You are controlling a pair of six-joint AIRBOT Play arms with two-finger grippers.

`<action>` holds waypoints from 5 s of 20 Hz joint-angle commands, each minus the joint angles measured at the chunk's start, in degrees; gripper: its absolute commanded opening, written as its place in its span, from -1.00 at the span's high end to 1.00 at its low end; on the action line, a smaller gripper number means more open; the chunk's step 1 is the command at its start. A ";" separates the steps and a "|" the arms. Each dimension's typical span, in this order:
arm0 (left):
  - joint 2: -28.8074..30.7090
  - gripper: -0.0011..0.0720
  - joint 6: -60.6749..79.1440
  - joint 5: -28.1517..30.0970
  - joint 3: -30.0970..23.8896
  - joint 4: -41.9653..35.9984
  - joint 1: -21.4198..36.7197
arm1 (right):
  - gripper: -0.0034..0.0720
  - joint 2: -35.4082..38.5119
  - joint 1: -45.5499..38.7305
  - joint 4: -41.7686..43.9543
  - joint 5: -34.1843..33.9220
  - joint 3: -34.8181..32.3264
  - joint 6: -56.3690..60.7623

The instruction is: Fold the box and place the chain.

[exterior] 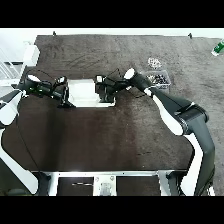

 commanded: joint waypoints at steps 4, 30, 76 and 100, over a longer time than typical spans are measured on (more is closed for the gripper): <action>0.04 -0.47 -0.07 0.24 0.07 -0.02 0.04 | -1.00 6.67 -1.81 -7.76 2.75 0.04 9.46; 0.04 -0.47 -0.04 0.24 0.04 -0.04 0.04 | 0.88 -1.66 2.38 10.58 -18.32 -0.13 15.69; 0.04 -0.47 -0.04 0.24 0.04 -0.04 0.04 | 0.22 4.17 5.99 -5.79 -3.78 -4.20 13.20; 0.04 -0.47 -0.04 0.26 0.04 -0.04 0.04 | -0.20 3.02 6.88 -4.92 -8.09 -4.20 13.62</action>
